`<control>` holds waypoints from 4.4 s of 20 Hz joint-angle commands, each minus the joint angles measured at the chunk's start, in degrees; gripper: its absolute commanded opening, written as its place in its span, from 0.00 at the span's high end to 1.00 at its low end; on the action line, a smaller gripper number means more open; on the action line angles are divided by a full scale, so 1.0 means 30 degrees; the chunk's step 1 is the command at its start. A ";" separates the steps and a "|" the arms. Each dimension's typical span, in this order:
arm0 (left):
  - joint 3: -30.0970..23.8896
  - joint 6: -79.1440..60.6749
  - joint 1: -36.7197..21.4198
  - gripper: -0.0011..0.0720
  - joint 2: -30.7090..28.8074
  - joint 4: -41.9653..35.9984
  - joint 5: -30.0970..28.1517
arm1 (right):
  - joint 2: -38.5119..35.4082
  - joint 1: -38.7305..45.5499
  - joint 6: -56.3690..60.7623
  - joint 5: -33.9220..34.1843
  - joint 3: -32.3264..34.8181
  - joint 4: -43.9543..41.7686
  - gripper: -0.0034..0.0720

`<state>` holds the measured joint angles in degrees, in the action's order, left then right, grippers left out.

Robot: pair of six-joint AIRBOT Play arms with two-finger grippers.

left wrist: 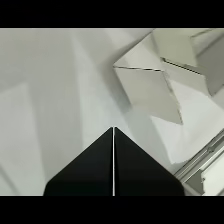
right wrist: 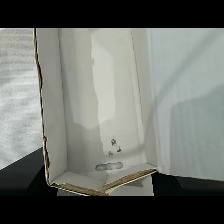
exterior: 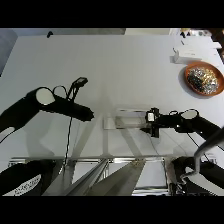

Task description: Fold the box and place the chain.

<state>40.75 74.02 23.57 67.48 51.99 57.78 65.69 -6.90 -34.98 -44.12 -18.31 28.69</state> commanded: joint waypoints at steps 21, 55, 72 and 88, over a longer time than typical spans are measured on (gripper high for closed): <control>-0.0357 0.1406 0.3242 0.98 0.3490 -0.4772 -0.3657 | -0.0007 -0.0007 0.0000 -0.0007 0.0007 -0.0015 0.35; 0.3636 0.9377 0.7373 0.58 0.3781 0.1574 -0.3825 | -0.0007 -0.0007 0.0000 -0.0007 0.0007 -0.0007 0.35; 0.7089 1.5234 0.8167 0.58 0.4080 0.6207 -0.0211 | -0.0007 -0.0007 0.0000 -0.0007 0.0007 -0.0007 0.35; 0.8976 1.7231 0.9857 0.59 0.7686 0.8000 0.0408 | -0.0007 -0.0007 0.0000 -0.0007 0.0007 -0.0007 0.35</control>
<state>67.37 124.46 52.45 88.92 75.00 60.84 65.69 -6.90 -35.00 -44.12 -18.31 28.67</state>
